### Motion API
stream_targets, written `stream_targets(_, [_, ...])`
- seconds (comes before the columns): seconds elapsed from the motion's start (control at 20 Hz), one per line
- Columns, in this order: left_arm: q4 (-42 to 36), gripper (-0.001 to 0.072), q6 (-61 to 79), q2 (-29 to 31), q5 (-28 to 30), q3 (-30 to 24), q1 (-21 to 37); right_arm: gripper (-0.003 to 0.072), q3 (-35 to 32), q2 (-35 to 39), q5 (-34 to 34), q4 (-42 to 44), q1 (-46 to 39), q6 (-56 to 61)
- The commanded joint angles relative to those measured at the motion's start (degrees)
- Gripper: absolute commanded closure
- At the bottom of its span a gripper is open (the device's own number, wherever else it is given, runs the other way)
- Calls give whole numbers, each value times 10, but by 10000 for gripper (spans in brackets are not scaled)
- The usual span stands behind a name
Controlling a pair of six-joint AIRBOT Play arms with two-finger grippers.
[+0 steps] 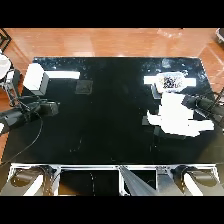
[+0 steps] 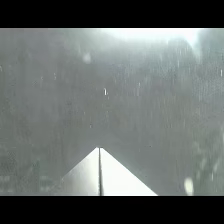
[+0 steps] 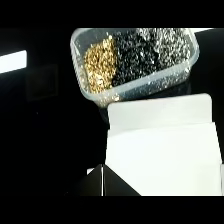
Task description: Fold the box and place the chain.
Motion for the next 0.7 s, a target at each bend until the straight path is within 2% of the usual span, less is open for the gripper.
stream_targets(0.0, [1, 495, 0, -40, 116, 0, 0, 667, 0, 1, -75, 3, 0, 0])
stream_targets(0.05, [0, 252, -3, -59, 135, 0, 0, 667, 0, 1, -92, 4, 0, 0])
stream_targets(0.1, [-10, 79, -5, -81, 144, 1, 0, 667, 0, 1, -106, 12, 0, 0])
stream_targets(0.2, [-39, 77, -4, -117, 133, 3, 0, 665, 0, 0, -110, 45, 0, 0])
stream_targets(0.25, [-49, 77, -4, -130, 127, 4, 0, 508, 0, 0, -112, 45, 0, 0])
stream_targets(0.3, [-59, 77, -4, -140, 121, 4, 0, -25, 0, 0, -107, 39, -1, -3])
stream_targets(0.4, [-64, 78, -1, -146, 118, 4, -3, -22, 2, -2, -90, 9, -10, -2])
stream_targets(0.45, [-64, 78, 18, -146, 117, 5, -6, -22, 7, -2, -61, -19, -35, 11])
stream_targets(0.55, [-66, 78, 31, -146, 104, 12, -14, -22, 20, -11, 23, -91, -146, 63])
stream_targets(0.65, [-68, 78, 46, -146, 95, 16, -27, -21, 22, -29, 83, -114, -287, 55])
